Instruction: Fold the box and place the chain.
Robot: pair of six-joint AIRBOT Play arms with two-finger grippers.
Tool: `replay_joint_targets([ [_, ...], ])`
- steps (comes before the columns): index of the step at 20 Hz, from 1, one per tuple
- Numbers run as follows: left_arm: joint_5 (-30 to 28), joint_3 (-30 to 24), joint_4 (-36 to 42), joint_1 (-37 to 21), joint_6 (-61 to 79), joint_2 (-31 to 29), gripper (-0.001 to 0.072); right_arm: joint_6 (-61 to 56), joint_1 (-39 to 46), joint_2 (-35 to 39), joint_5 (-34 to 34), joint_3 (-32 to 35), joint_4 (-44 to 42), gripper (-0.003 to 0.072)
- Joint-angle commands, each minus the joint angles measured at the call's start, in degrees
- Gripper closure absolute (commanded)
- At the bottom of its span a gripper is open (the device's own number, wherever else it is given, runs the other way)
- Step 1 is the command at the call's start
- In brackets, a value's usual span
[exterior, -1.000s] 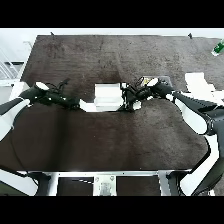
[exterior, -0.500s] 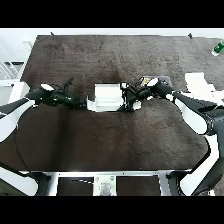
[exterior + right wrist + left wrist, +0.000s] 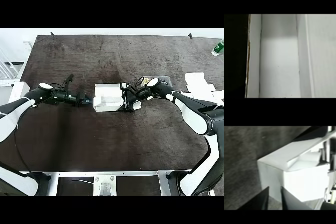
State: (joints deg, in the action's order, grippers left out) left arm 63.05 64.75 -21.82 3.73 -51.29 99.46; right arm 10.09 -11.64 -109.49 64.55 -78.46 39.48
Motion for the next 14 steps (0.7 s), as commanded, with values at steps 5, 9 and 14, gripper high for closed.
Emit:
replay_joint_targets([
  [5,3.02,1.86,2.03,-0.02,0.48,-0.94,0.039,-0.02,-0.04,-0.04,0.02,0.02,-0.02,0.0183],
  [9,3.15,1.18,-0.17,0.11,-1.44,-1.05,0.0388,-0.02,-0.04,-0.04,0.02,0.02,-0.02,0.0183],
  [14,3.06,1.22,-0.46,0.42,-2.29,-1.86,0.0352,-0.02,-0.04,-0.04,0.02,0.02,-0.02,0.0183],
])
